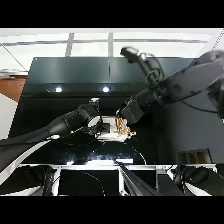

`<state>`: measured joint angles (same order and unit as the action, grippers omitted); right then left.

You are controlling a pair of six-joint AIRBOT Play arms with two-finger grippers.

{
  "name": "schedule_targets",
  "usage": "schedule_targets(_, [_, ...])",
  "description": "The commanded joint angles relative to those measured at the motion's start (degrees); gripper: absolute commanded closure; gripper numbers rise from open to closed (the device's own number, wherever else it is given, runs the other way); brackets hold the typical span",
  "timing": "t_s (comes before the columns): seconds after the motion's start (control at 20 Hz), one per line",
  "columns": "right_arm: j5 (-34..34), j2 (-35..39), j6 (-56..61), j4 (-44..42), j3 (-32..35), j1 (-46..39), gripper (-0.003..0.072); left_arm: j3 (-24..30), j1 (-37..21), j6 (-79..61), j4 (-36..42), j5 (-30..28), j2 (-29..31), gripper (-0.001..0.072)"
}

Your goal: Fold the box and place the chain.

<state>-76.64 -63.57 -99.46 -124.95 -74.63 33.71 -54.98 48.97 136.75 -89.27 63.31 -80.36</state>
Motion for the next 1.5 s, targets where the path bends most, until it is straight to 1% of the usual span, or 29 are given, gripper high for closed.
schedule_targets(0.0, [7.5,-0.1,0.0,-0.3,7.1,0.3,0.0664,0.0,0.0,0.0,0.0,0.0,0.0,0.0681])
schedule_targets(0.1, [9.5,-0.3,0.0,-0.2,9.3,0.3,0.0664,0.0,0.0,0.0,0.0,0.0,0.0,0.0681])
schedule_targets(0.2, [10.0,-0.3,0.0,0.0,10.8,0.3,0.0663,0.0,0.0,0.0,0.0,0.0,0.0,0.0681])
schedule_targets(0.25, [9.8,-0.3,0.0,0.0,11.2,0.3,0.0648,0.0,0.0,0.0,0.0,0.0,0.0,0.0681])
schedule_targets(0.3, [9.3,-0.3,0.0,0.2,11.3,0.3,0.0425,0.0,0.0,0.0,0.0,0.0,0.0,0.0681])
schedule_targets(0.35, [9.0,-0.2,0.0,0.4,11.3,0.2,0.0184,0.0,0.0,0.0,0.0,0.0,0.0,0.0681])
schedule_targets(0.45, [6.8,0.7,-1.5,1.6,11.3,-1.1,0.0171,0.0,0.0,0.0,0.0,0.0,0.0,0.0681])
schedule_targets(0.55, [3.5,3.4,-3.9,4.5,11.3,-4.4,0.0171,0.0,0.0,0.0,0.0,0.0,0.0,0.0681])
schedule_targets(0.65, [1.8,7.1,-5.5,10.9,11.9,-9.1,0.0171,0.0,0.0,0.0,0.0,0.0,0.0,0.0681])
schedule_targets(0.7, [2.9,9.2,-6.1,14.6,13.6,-11.8,0.0171,0.0,0.0,0.0,0.1,0.0,0.0,0.0681])
schedule_targets(0.75, [5.6,11.2,-6.9,16.0,16.4,-14.3,0.0171,0.0,0.0,0.0,0.3,0.0,0.0,0.0681])
schedule_targets(0.85, [13.0,14.8,-9.7,14.3,25.2,-18.4,0.0170,0.0,0.0,0.0,0.5,0.0,0.0,0.0681])
schedule_targets(0.95, [22.5,15.8,-10.8,13.5,34.9,-19.1,0.0165,0.0,0.0,0.0,0.4,0.0,0.0,0.0681])
schedule_targets(1.0, [28.1,15.6,-10.8,13.6,39.5,-18.4,-0.0027,0.0,0.0,0.0,0.5,0.0,0.0,0.0681])
schedule_targets(1.1, [35.8,15.6,-11.9,13.8,45.9,-15.5,-0.0022,0.0,0.0,0.0,0.5,0.0,0.0,0.0681])
schedule_targets(1.2, [39.0,15.6,-18.5,13.8,49.2,-10.4,-0.0021,0.0,0.0,0.0,0.4,0.0,0.0,0.0681])
schedule_targets(1.3, [41.4,15.6,-30.7,13.7,51.8,-4.7,-0.0020,0.0,0.0,0.0,0.4,-0.1,0.0,0.0681])
schedule_targets(1.35, [41.5,15.1,-34.5,12.3,52.1,-2.5,-0.0020,0.0,0.0,0.0,0.4,0.0,0.0,0.0681])
schedule_targets(1.45, [43.5,12.5,-37.2,7.1,52.1,-0.2,-0.0019,0.0,0.0,0.0,0.4,-0.1,0.0,0.0681])
